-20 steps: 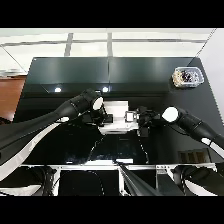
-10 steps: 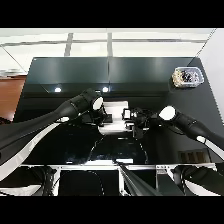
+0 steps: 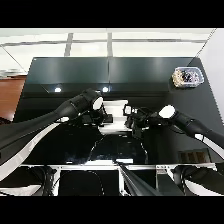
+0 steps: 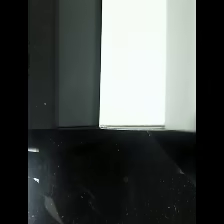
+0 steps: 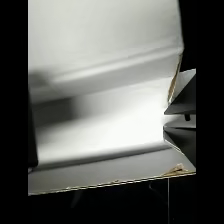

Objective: Fold the box and place the chain.

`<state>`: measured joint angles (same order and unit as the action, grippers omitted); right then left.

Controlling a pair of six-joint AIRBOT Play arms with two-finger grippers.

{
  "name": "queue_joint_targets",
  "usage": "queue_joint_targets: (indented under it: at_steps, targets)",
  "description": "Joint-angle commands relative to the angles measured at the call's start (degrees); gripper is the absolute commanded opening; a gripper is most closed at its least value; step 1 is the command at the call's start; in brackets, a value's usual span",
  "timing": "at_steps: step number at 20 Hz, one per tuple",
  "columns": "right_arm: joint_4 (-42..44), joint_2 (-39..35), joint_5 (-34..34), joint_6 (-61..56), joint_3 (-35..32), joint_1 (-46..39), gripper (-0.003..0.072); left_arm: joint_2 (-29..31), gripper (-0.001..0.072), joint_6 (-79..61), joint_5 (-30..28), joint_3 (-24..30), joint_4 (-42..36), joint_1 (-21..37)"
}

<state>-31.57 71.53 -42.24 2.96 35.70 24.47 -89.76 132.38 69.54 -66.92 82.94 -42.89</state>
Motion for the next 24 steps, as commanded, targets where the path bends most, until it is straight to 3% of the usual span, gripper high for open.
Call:
queue_joint_targets:
  at_steps: [1, 2, 3, 4, 5, 7, 8, 9, 10, 11, 16, 20, 22, 24]
  targets:
    - [-1.92, -1.2, -4.09, -0.83, 0.0, -1.22, 0.0191, 0.04, 0.0026, -0.11, -0.02, -0.04, 0.09, 0.02]
    - [-1.92, -1.2, -4.04, -1.14, 0.0, -1.14, 0.0404, 0.04, 0.0026, -0.11, -0.07, -0.04, 0.09, 0.02]
    - [-1.92, -1.2, -4.04, -1.25, 0.0, -1.14, 0.0302, 0.04, 0.0026, -0.11, -0.09, -0.04, 0.09, 0.02]
    - [-2.03, -1.2, -4.09, -1.25, 0.0, -1.14, 0.0084, 0.04, 0.0026, -0.11, -0.07, -0.04, 0.09, 0.02]
    - [-1.99, -1.2, -4.09, -1.27, 0.0, -1.14, 0.0076, 0.04, 0.0026, -0.11, -0.04, -0.04, 0.07, 0.02]
    - [-1.27, -1.2, -3.85, -1.33, 0.0, -1.14, 0.0332, 0.04, 0.0026, -0.11, -0.07, -0.04, 0.09, 0.0]
    - [-1.33, -1.25, -3.89, -1.42, 0.0, -1.14, 0.033, 0.04, 0.0026, -0.11, -0.04, -0.04, 0.09, 0.02]
    - [-1.88, -1.46, -4.0, -2.49, 0.04, -1.2, 0.0233, 0.04, 0.0026, -0.11, -0.04, -0.04, 0.07, 0.02]
    - [-3.5, -2.29, -4.02, -5.6, 0.26, -1.64, 0.0054, 0.04, 0.0026, -0.11, -0.07, -0.04, 0.07, 0.0]
    - [-6.1, -3.67, -4.35, -10.69, 0.87, -2.54, 0.0005, 0.04, 0.0026, -0.11, -0.04, -0.04, -0.02, 0.0]
    - [-20.87, -11.47, -15.21, -36.06, 7.37, -16.31, 0.0011, 0.04, 0.0026, -0.13, -0.04, -0.04, -0.13, 0.02]
    - [-16.37, -10.12, -8.2, -68.85, 2.89, -32.06, 0.001, 0.04, 0.0027, -0.13, -0.33, -0.04, -1.16, 0.02]
    - [-14.51, -7.58, -8.98, -73.29, -0.72, -35.47, 0.001, 0.04, 0.0026, -0.13, -0.22, -0.04, -1.14, 0.02]
    - [-10.73, -3.32, -13.94, -71.41, -2.05, -35.67, 0.001, 0.04, 0.0026, -0.13, -0.28, -0.04, -1.11, 0.02]
